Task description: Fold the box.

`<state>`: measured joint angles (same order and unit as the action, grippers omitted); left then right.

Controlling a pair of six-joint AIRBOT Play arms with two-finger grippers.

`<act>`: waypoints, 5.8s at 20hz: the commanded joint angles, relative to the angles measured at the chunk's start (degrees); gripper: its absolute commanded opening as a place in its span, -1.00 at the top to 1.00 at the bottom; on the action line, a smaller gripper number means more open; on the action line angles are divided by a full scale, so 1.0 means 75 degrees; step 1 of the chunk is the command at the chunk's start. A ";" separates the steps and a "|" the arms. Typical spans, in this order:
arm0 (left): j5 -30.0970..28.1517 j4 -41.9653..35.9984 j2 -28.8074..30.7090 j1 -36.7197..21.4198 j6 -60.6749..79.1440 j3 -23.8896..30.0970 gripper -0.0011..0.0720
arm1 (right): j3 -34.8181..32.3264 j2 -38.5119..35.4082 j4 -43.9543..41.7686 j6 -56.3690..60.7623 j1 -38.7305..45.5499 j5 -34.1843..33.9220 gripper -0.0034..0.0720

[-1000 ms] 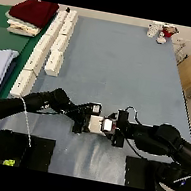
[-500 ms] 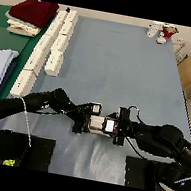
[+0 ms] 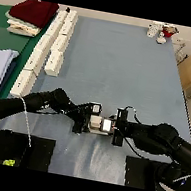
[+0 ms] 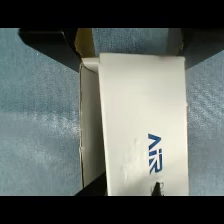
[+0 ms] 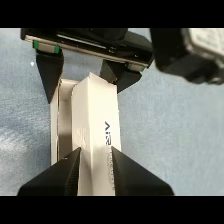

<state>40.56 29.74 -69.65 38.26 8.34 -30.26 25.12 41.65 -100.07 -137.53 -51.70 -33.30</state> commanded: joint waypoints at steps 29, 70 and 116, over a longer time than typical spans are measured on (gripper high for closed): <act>0.0000 0.0003 -0.0006 -0.0003 0.0000 -0.0006 0.01 | -0.2206 -0.1250 -0.3037 0.4019 -0.0711 0.4430 0.78; 0.0000 0.0003 -0.0006 -0.0003 0.0000 -0.0006 0.01 | -0.1990 -0.0944 -0.2506 0.4479 -0.0799 0.3354 0.78; 0.0624 0.3246 0.2661 -0.3203 -0.5450 -0.0012 0.01 | 0.3955 0.4301 -0.0169 0.1562 0.5374 -0.3258 0.90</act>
<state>43.16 45.80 -54.48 21.65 -20.47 -30.33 54.72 73.87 -101.32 -125.86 -11.44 -57.76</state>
